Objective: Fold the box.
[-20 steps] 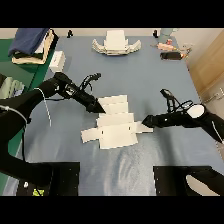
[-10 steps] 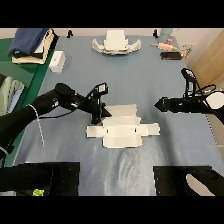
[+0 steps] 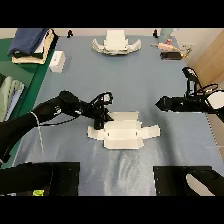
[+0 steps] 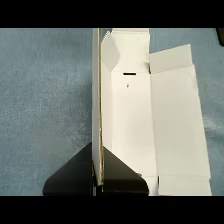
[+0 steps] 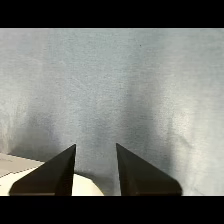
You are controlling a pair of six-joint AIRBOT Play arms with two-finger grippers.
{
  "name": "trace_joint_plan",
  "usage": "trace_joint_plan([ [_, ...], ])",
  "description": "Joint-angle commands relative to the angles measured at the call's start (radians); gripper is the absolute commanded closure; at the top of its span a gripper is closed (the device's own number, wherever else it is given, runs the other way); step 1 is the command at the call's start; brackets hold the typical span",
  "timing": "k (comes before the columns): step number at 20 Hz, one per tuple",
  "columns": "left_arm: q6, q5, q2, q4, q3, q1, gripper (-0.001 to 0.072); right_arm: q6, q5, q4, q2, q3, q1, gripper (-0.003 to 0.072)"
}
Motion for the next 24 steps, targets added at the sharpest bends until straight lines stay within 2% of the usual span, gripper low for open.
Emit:
trace_joint_plan([
  [1, -0.092, 0.016, 0.002, 0.048, -0.004, -0.01, 0.0701, -0.008, 0.0, 0.0, 0.001, 0.001, 0.0, 0.0307],
  [3, -0.119, 0.031, 0.009, 0.063, -0.004, -0.034, 0.0701, -0.015, 0.0, 0.0, 0.001, 0.001, 0.0, 0.0308],
  [5, -0.165, 0.092, 0.031, 0.121, -0.004, -0.078, 0.0701, -0.024, -0.001, -0.001, 0.001, 0.001, 0.001, 0.0308],
  [9, -0.156, 0.3, 0.12, 0.134, -0.053, -0.168, 0.0702, -0.034, -0.002, -0.001, 0.001, 0.001, 0.001, 0.0308],
  [14, -0.149, 0.318, 0.196, 0.134, -0.103, -0.227, 0.0702, -0.043, -0.006, 0.0, 0.001, 0.001, 0.001, 0.0308],
  [18, -0.097, 0.426, 0.266, 0.134, -0.116, -0.269, 0.0702, -0.042, -0.011, 0.0, 0.001, 0.001, 0.001, 0.0309],
  [24, -0.07, 0.417, 0.282, 0.127, -0.187, -0.273, 0.0702, -0.042, -0.019, 0.012, 0.001, 0.0, 0.001, 0.0308],
])
